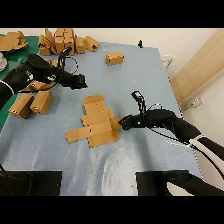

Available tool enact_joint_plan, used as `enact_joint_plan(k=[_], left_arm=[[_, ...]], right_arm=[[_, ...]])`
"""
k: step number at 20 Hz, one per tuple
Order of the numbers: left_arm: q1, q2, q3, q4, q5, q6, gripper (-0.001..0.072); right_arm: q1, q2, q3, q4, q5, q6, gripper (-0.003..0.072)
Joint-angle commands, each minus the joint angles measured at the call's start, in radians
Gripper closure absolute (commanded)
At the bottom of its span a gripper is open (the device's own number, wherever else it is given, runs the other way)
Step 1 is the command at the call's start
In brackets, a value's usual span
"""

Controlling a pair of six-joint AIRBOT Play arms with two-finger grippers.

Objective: Fold the box.

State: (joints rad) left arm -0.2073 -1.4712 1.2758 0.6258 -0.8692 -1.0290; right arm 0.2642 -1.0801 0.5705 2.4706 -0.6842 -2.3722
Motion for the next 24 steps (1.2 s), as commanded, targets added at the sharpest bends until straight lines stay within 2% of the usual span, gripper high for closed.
enact_joint_plan(k=[1, 5, 6, 7, 8, 12, 19, 24], left_arm=[[0.001, -0.003, 0.000, -0.001, 0.013, 0.000, 0.0697], [0.002, -0.009, 0.000, 0.003, -0.006, -0.045, 0.0696], [0.003, -0.014, 0.000, 0.007, -0.016, -0.045, 0.0654], [0.004, -0.026, 0.000, 0.010, -0.032, -0.045, 0.0393], [0.005, -0.039, 0.000, 0.010, -0.055, -0.045, 0.0289], [0.006, -0.103, 0.000, 0.017, -0.123, -0.029, 0.0291], [0.042, -0.137, 0.000, 0.054, -0.139, -0.024, 0.0289], [0.047, -0.137, -0.001, 0.053, -0.317, 0.038, 0.0289]], right_arm=[[0.004, 0.003, -0.002, -0.006, 0.024, 0.000, 0.0685], [0.004, 0.003, -0.002, -0.052, 0.022, 0.000, 0.0685], [0.004, 0.008, -0.003, -0.064, 0.022, 0.000, 0.0685], [0.006, 0.017, -0.003, -0.072, 0.022, 0.000, 0.0685], [0.006, 0.028, -0.003, -0.073, 0.023, 0.000, 0.0685], [0.006, 0.064, -0.003, -0.097, 0.005, 0.004, 0.0685], [0.006, 0.065, -0.033, -0.109, -0.005, 0.011, 0.0685], [0.006, 0.065, -0.033, -0.111, -0.003, 0.011, 0.0685]])
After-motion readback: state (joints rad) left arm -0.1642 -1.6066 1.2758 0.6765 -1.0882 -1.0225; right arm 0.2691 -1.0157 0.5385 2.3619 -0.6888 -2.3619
